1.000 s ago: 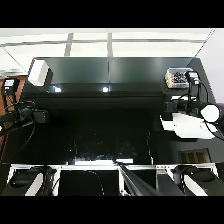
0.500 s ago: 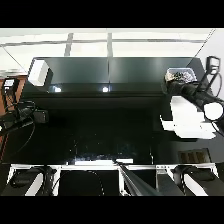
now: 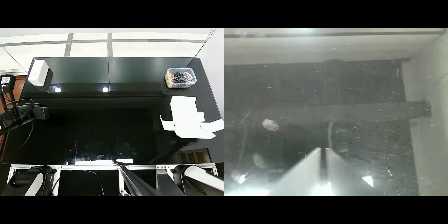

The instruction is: Fold the box and place the chain.

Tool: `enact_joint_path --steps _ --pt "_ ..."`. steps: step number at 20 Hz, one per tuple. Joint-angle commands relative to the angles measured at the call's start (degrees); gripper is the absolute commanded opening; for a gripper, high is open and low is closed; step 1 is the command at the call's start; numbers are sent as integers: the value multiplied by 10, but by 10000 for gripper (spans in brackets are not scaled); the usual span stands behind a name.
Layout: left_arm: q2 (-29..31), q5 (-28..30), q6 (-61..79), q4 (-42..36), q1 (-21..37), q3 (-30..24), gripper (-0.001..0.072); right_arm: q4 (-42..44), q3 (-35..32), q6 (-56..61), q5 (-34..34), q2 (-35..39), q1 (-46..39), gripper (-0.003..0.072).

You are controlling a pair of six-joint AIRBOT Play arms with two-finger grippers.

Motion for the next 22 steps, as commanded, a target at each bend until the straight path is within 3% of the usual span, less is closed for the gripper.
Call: enact_joint_path --steps 1,3,6,7,8,10,11,12,13,14,16,18,20,22 --pt "0 1 0 -12 0 0 713 80 94 -193 263 -107 -113 720" --pt "-2 0 1 -11 0 0 715 80 122 -231 328 -151 -105 720" --pt "-4 -1 1 -11 0 0 715 75 126 -263 331 -172 -81 720" --pt "-4 -2 0 -11 0 0 715 53 126 -264 345 -179 -70 688" --pt "-4 -2 0 -12 0 0 715 23 125 -263 351 -183 -61 567" --pt "-4 -1 -3 -14 0 0 715 10 125 -263 345 -183 -52 544" --pt "-4 -1 -3 -23 0 0 715 14 125 -263 346 -183 -53 459" --pt "-4 1 -3 -25 0 0 715 18 125 -263 352 -183 -52 215" --pt "-4 1 -3 -25 0 0 715 19 125 -263 362 -182 -51 60" --pt "-4 1 -3 -25 0 0 715 22 125 -263 367 -178 -47 12" --pt "-4 5 -3 -25 0 0 715 46 116 -263 361 -146 -32 12" --pt "-4 5 -3 -28 0 0 715 123 82 -260 334 -98 -12 12" --pt "-6 5 -3 -42 0 0 715 243 14 -237 305 -35 23 12" --pt "-14 4 -3 -71 0 0 715 282 -46 -236 305 23 84 12"
